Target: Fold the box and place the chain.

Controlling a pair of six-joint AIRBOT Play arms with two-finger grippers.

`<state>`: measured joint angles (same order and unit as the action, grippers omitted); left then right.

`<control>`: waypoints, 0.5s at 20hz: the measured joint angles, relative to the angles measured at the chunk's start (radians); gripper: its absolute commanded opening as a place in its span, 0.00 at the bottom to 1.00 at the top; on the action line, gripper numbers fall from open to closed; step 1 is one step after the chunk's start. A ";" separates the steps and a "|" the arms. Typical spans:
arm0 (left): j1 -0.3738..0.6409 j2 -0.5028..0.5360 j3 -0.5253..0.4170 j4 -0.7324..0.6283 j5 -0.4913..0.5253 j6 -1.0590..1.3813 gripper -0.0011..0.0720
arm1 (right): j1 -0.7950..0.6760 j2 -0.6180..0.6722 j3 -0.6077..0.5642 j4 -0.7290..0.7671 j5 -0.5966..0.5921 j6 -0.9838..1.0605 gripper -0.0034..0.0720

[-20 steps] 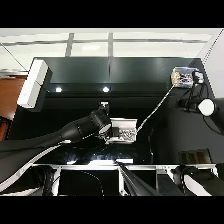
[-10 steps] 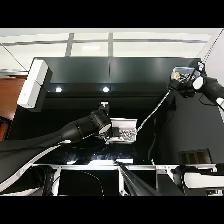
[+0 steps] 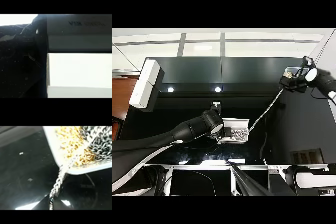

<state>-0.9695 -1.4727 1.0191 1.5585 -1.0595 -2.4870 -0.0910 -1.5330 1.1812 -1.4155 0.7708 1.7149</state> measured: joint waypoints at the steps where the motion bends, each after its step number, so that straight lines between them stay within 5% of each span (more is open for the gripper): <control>1: 0.000 0.000 0.000 0.000 0.000 0.000 0.06 | 0.000 0.040 0.001 0.002 0.026 -0.030 0.10; 6: 0.000 0.000 0.000 0.000 0.000 0.000 0.06 | 0.008 0.325 -0.019 0.052 0.266 -0.196 0.10; 10: 0.000 0.000 0.000 0.000 0.000 0.000 0.06 | 0.045 0.604 -0.147 0.140 0.417 -0.255 0.10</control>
<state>-0.9699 -1.4727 1.0191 1.5585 -1.0595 -2.4866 -0.0460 -0.9291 1.0344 -1.2755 1.1877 1.4601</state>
